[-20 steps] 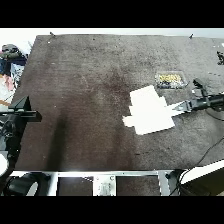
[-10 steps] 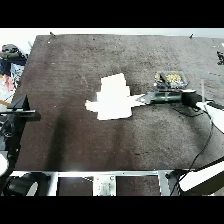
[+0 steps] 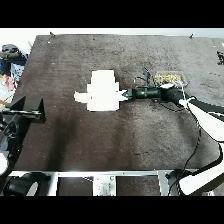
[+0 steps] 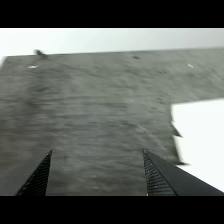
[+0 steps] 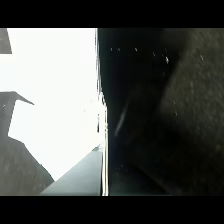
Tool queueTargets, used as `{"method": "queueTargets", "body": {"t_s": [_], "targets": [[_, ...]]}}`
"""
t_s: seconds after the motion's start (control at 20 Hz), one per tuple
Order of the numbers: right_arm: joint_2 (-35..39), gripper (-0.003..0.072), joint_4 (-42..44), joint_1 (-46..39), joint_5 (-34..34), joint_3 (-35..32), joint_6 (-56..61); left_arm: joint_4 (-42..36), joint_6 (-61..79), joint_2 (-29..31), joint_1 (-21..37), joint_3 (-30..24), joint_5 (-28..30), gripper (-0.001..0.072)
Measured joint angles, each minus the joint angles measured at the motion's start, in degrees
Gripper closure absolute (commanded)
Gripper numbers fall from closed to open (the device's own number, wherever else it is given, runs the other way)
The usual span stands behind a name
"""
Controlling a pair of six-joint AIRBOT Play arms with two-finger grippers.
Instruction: Fold the box and place the chain.
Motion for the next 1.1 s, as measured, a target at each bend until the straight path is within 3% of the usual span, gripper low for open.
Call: {"method": "queueTargets", "body": {"t_s": [0.15,0.3,0.6,0.9,1.1], "targets": [[0.0,0.0677,-1.0,1.4,-2.8,0.8,0.4,0.4,0.2,-4.2,0.0,3.6,-4.0,0.0097],[0.0,0.0677,-1.5,2.2,-4.1,1.1,1.3,0.6,0.2,-13.5,0.0,9.9,-6.8,0.0097],[0.0,0.0678,-3.1,2.7,-5.7,1.3,3.1,0.7,0.2,-41.7,0.0,29.6,-14.1,0.0097],[0.0,0.0677,-4.9,2.8,-6.4,1.3,3.6,0.8,-2.0,-70.4,1.1,56.2,-32.5,0.0097],[0.0,0.0677,-6.2,2.8,-6.7,1.3,3.6,2.3,-7.5,-84.7,4.3,73.4,-48.5,0.0096]]}}
